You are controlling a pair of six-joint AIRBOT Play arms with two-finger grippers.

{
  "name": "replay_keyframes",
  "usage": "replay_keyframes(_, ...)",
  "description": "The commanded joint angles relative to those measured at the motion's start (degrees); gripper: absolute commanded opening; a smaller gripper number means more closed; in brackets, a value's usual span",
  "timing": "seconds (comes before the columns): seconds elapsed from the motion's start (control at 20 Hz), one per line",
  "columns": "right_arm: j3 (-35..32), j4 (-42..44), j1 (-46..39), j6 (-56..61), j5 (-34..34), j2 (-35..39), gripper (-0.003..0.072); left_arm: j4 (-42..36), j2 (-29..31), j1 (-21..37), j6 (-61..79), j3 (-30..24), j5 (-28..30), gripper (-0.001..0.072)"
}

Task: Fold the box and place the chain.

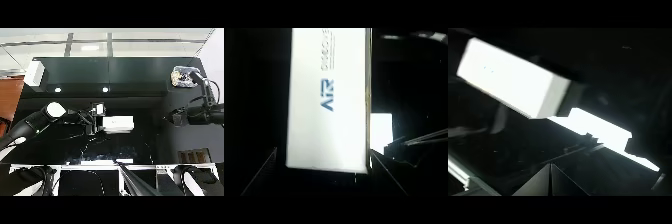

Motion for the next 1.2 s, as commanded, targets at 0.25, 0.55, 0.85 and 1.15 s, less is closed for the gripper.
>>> replay_keyframes(0.25, 0.00, -2.01, -2.19, 0.87, -3.65, 2.12, 0.0011, 1.68, -11.26, -7.72, -18.23, 16.00, -1.81, 0.0720)
replay_keyframes(0.55, 0.00, -2.08, -2.19, 0.15, -3.69, 2.12, 0.0011, 2.73, -19.87, -7.74, -23.26, 20.83, -11.06, 0.0720)
replay_keyframes(0.85, 0.00, -2.03, -2.19, -0.66, -3.89, 2.12, 0.0011, 2.71, -19.85, -8.39, -23.21, 20.90, -10.91, 0.0720)
replay_keyframes(1.15, 0.00, -2.08, -2.19, -0.94, -4.52, 2.12, 0.0011, 7.82, -19.85, -10.91, -20.87, 20.90, -10.25, 0.0720)
